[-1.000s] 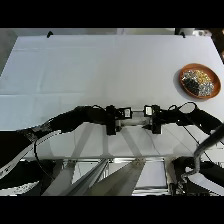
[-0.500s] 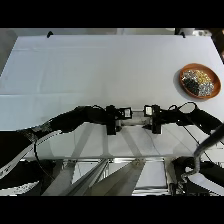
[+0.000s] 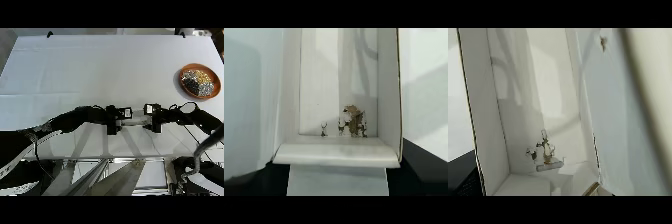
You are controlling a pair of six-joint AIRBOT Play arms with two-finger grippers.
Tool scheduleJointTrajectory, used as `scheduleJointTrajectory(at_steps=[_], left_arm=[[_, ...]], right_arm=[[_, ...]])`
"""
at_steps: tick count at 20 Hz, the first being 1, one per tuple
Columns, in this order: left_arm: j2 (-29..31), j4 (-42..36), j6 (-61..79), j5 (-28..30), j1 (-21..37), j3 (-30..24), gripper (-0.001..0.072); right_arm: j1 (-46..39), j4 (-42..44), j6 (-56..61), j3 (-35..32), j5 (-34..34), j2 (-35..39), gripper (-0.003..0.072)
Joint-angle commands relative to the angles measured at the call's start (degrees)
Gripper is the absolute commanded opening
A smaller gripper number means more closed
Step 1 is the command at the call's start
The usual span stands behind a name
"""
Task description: Fold the box and place the chain.
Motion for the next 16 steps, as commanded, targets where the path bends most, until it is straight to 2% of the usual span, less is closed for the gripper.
scheduleJointTrajectory(at_steps=[1,6,10,11,13,14,15,16], left_arm=[[0.09,0.2,0.02,0.57,0.04,0.02,0.0255],[0.09,0.2,0.02,0.57,0.04,0.02,0.0255],[0.09,0.2,0.02,0.57,0.04,0.02,0.0255],[0.09,0.2,0.02,0.57,0.07,0.02,0.0255],[0.11,0.2,0.02,0.55,0.04,0.02,0.0255],[0.11,0.2,0.02,0.55,0.07,0.02,0.0255],[0.11,0.2,0.02,0.55,0.07,0.02,0.0255],[0.11,0.2,0.02,0.59,0.04,0.02,0.0255]], right_arm=[[0.02,-5.07,6.84,0.02,2.49,2.47,0.0708],[0.02,-20.26,20.9,0.04,11.17,8.04,0.0707],[-0.13,-30.8,28.74,0.02,15.3,13.6,0.0691],[-0.76,-31.43,29.05,0.04,15.63,15.02,0.0675],[-2.58,-29.73,29.07,0.04,16.55,18.69,0.0597],[-2.84,-27.36,29.03,0.07,17.25,20.63,0.0428],[-2.82,-22.93,27.43,0.04,18.36,22.67,0.0168],[-2.82,-16.65,23.23,0.04,19.45,24.61,0.002]])
